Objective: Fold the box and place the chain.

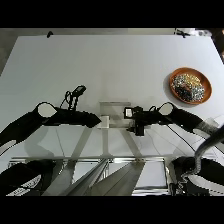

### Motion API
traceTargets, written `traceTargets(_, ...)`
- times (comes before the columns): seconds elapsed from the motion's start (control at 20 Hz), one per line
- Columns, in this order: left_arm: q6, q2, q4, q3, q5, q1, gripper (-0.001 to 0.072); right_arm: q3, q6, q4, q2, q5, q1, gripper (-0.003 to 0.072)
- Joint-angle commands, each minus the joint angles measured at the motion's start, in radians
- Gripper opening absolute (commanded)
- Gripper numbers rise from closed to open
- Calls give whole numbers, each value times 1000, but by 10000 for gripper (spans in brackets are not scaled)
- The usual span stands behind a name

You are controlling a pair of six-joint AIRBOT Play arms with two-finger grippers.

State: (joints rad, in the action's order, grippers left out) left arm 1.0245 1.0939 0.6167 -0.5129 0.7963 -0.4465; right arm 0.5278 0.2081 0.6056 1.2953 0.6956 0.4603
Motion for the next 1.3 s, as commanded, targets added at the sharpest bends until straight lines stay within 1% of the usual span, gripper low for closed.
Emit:
traceTargets(0.0, 0, -2, 1, -1, 17, 0, 275, 0, 0, 0, -1, 0, 1, 403)
traceTargets(0.15, 0, -1, -4, -1, 16, -12, 286, 0, 0, 0, -1, 0, 1, 403)
traceTargets(0.25, 6, 2, -3, -1, 6, -36, 398, 0, 0, 0, -1, 0, 1, 403)
traceTargets(0.45, 89, 3, 27, -6, -60, -77, 399, 0, 0, 0, -1, 0, 1, 403)
traceTargets(0.6, 215, 24, 132, -44, -64, -106, 399, 0, 0, 0, -1, 0, 1, 403)
traceTargets(0.7, 345, 49, 248, -99, -58, -137, 399, 0, 0, 0, -1, 0, 1, 403)
traceTargets(0.8, 467, 82, 354, -156, -35, -164, 399, 0, 0, 0, -1, 0, 1, 403)
traceTargets(0.95, 616, 150, 484, -245, 68, -201, 399, 0, 0, 0, -1, 0, 1, 403)
traceTargets(1.1, 736, 209, 565, -304, 151, -244, 400, 0, 0, 0, -1, 0, 1, 403)
traceTargets(1.25, 851, 246, 639, -353, 174, -280, 401, 0, 0, 0, -1, 0, 1, 403)
